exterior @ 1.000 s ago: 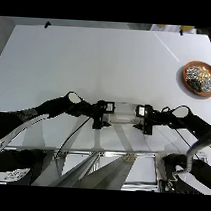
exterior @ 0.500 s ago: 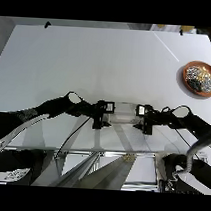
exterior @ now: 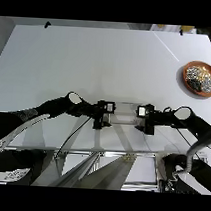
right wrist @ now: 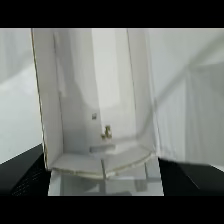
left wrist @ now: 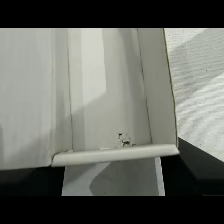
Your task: Fold the box and place the chain.
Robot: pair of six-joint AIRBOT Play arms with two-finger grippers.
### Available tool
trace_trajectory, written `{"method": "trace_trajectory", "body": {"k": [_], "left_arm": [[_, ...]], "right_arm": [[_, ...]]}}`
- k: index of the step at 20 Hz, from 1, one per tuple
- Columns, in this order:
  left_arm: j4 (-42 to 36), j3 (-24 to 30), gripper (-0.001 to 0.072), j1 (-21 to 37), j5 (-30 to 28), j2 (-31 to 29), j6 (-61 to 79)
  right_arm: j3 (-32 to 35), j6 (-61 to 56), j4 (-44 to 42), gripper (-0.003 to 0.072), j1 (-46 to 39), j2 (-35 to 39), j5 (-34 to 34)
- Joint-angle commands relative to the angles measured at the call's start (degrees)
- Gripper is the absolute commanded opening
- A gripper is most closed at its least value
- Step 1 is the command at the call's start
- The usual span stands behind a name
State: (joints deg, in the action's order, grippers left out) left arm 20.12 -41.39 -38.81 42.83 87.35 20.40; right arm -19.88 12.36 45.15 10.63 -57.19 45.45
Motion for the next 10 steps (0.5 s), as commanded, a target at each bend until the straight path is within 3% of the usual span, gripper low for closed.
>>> {"method": "trace_trajectory", "body": {"k": [1,5,7,10], "left_arm": [[0.07,0.04,0.0253,0.02,0.11,-0.04,-0.04],[0.07,0.04,0.0253,0.02,0.26,-0.04,-0.04],[0.07,0.04,0.0253,0.02,0.24,-0.04,-0.04],[0.07,0.04,0.0253,0.02,0.24,-0.04,-0.04]], "right_arm": [[-0.04,-9.44,11.39,0.0692,0.0,5.14,1.07],[-0.04,-18.36,19.19,0.0656,0.0,9.7,4.09],[-0.04,-20.09,19.21,0.0483,0.02,12.44,5.7],[-0.07,-20.17,19.32,0.0372,0.02,18.21,8.39]]}}
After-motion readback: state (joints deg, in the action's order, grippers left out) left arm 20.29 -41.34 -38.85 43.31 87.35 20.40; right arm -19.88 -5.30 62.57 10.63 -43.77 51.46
